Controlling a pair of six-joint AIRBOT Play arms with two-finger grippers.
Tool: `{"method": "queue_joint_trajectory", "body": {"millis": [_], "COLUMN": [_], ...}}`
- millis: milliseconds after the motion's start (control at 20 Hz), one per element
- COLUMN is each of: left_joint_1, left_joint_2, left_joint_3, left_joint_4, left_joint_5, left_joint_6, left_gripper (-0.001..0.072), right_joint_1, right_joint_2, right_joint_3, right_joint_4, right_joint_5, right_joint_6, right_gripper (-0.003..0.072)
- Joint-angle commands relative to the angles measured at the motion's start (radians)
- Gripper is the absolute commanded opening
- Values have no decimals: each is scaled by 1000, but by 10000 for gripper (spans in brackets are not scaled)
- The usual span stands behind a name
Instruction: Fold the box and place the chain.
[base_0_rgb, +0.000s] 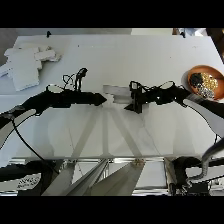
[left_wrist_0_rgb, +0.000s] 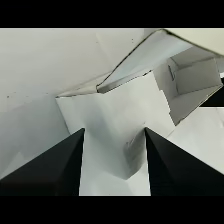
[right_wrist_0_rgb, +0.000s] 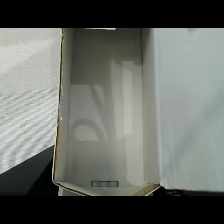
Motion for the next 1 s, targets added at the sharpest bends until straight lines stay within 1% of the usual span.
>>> {"method": "queue_joint_trajectory", "body": {"millis": [0,250,400,450,550,650,800,950], "left_joint_1": [0,-6,-39,-56,-92,-120,-125,-125], "left_joint_2": [17,17,17,17,17,17,17,17], "left_joint_3": [0,0,0,0,0,0,0,0], "left_joint_4": [37,40,41,41,40,42,52,126], "left_joint_5": [53,79,105,125,170,178,190,225], "left_joint_6": [-85,-171,-187,-188,-188,-187,-188,-254], "left_gripper": [416,412,411,389,389,392,392,391], "right_joint_1": [0,0,0,0,0,0,0,0], "right_joint_2": [0,0,0,0,0,0,0,0], "right_joint_3": [0,0,0,0,0,0,0,0], "right_joint_4": [0,0,0,0,0,-1,0,0], "right_joint_5": [1,1,1,1,1,1,1,1], "right_joint_6": [0,0,0,0,0,0,0,0], "right_gripper": [467,467,467,467,467,467,467,467]}}
